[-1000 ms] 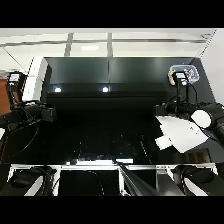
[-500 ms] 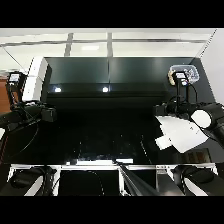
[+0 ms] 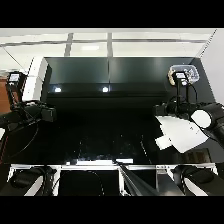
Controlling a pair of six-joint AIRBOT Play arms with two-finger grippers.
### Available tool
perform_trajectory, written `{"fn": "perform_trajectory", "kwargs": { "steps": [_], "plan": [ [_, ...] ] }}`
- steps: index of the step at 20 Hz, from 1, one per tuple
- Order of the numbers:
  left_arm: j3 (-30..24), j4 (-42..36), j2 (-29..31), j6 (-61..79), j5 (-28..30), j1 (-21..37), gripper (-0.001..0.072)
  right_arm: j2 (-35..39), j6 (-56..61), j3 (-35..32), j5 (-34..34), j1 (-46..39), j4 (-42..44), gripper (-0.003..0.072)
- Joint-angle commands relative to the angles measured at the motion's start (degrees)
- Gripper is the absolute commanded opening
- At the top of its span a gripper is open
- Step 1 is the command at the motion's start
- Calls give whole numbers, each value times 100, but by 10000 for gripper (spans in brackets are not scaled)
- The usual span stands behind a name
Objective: Fold the box and place the chain.
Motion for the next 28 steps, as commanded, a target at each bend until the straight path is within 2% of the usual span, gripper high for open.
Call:
{"fn": "perform_trajectory", "kwargs": {
  "steps": [1, 4, 7, 10, 11, 12, 13, 14, 15, 16, 17, 18, 22, 25, 28],
  "plan": [
    [-7, 7, 4, 55, 94, 2, 29, 2, 0, -2, -254, 0, 0, 19],
    [-7, 7, 4, 57, 109, 2, 29, 2, 2, -2, -354, 2, 76, 19],
    [-7, -7, 4, 55, 621, 2, 29, 2, 0, -2, -398, 2, 173, 19],
    [-9, -35, 4, -7, 732, 2, 29, 2, 0, -2, -415, 0, 20, 22],
    [-13, -181, 4, -57, 710, 0, 29, 2, 2, -4, -413, 0, -11, 142],
    [-42, -415, 2, -55, 695, -2, 29, 2, 0, -4, -409, 0, -22, 458],
    [-76, -623, 0, -55, 691, -2, 29, 2, -2, -4, -402, 0, -24, 711],
    [-122, -761, -9, -55, 678, -2, 29, 2, 0, -2, -382, -2, -31, 711],
    [-170, -839, -28, -55, 623, -2, 62, 0, 0, -4, -334, -2, -68, 711],
    [-212, -957, -66, -57, 562, -2, 267, -4, 2, -2, -260, -9, -127, 711],
    [-227, -1056, -122, -57, 437, -2, 597, -9, 4, -2, -166, -48, -197, 710],
    [-227, -1104, -190, -70, 326, -2, 712, -9, 13, -2, -50, -131, -282, 711],
    [-227, -1104, -407, -72, 70, -2, 712, -9, 59, 46, 555, -1207, -433, 705],
    [-227, -1102, -463, -72, 48, -2, 711, -33, 39, 59, 492, -2358, -774, 704],
    [-227, -1099, -468, -70, 50, -2, 711, -302, -520, 214, 533, -3499, -844, 704]
  ]
}}
